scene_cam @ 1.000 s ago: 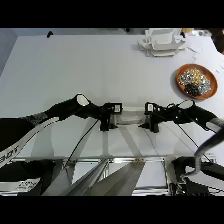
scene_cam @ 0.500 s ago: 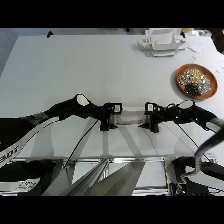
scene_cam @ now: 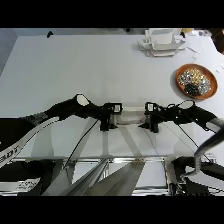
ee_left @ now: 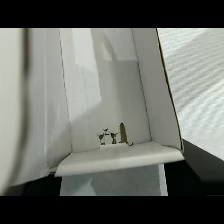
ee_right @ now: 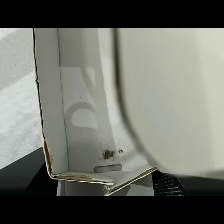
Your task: Fold the box and place the chain.
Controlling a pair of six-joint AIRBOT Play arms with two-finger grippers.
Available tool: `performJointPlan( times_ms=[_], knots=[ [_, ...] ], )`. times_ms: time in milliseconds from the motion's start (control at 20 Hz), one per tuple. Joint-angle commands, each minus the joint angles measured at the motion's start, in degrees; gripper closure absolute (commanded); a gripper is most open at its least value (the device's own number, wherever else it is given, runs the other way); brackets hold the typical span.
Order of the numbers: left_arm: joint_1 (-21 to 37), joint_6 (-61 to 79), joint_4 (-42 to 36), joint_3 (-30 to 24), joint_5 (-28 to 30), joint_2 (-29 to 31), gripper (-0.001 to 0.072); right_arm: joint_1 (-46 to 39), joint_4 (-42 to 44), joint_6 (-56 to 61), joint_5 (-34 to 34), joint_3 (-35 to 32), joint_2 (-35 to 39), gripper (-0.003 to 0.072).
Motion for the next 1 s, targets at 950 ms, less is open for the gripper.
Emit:
performJointPlan(
  times_ms=[950],
  knots=[
    [-0.04,0.0,0.02,-0.04,-0.11,0.02,0.0562,0.0,-28.94,40.0,4.74,0.0,28.3,0.022]
  ],
)
